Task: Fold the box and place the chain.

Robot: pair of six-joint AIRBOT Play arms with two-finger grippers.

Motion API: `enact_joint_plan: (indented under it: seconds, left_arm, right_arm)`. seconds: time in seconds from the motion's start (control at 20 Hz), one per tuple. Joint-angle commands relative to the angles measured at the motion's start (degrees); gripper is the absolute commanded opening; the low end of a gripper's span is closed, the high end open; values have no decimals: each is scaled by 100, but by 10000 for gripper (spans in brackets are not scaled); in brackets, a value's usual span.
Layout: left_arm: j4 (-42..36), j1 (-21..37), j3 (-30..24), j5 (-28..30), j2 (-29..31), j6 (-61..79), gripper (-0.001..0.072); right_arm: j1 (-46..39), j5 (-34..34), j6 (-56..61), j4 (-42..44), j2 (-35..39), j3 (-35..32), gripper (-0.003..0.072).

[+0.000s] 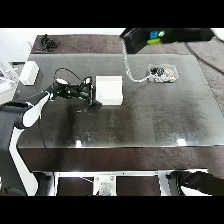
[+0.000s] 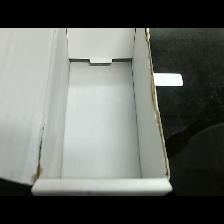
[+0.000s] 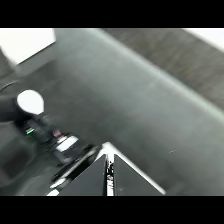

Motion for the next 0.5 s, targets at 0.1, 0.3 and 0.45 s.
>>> enact_joint_plan:
  seconds: [0.1,0.3,0.45]
  left_arm:
    - [0,0,-2,0,2,0,309]
    - [0,0,-2,0,0,2,309]
    - [0,0,-2,0,0,0,309]
  right_arm:
    - [87,-1056,26,743,-4,-1419,9]
    - [96,-2096,26,1034,-275,-2332,8]
    - [107,-2498,2,1517,-758,-2590,8]
